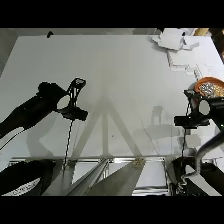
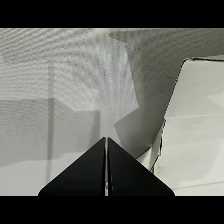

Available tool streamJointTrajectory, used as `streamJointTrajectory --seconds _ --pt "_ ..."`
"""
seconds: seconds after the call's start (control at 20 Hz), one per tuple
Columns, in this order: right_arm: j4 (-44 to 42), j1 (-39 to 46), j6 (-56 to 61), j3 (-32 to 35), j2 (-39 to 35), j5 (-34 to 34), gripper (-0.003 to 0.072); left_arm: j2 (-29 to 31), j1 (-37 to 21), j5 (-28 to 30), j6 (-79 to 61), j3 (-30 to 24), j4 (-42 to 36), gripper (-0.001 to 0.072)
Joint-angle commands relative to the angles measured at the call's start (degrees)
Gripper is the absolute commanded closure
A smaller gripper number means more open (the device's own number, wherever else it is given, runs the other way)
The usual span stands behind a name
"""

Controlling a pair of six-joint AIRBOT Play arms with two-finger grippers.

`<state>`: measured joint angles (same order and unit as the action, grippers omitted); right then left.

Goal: Fold the box and place the chain.

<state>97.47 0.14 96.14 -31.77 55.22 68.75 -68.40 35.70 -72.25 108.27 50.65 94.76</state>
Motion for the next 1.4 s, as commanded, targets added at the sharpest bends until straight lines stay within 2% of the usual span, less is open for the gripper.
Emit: streamJointTrajectory --seconds 0.0,0.95,1.1,1.25,1.35 --pt "0.0 0.0 0.0 0.0 0.0 0.0 0.0666 0.0 0.0 0.0 0.0 0.0 0.0 0.0700" --pt "0.4 0.0 -1.1 0.0 0.0 -1.2 0.0665 0.0 0.0 0.0 0.0 0.0 0.0 0.0700" --pt "8.7 0.0 -3.6 -0.4 0.0 -2.3 0.0666 0.0 0.0 0.0 0.0 0.0 0.0 0.0700" --pt "26.6 0.1 -3.7 -0.4 0.0 1.0 0.0666 0.0 0.0 0.0 0.0 0.0 0.0 0.0700" --pt "33.2 2.2 -3.7 -0.4 0.0 1.3 0.0666 0.0 0.0 0.0 0.0 0.0 0.0 0.0700"
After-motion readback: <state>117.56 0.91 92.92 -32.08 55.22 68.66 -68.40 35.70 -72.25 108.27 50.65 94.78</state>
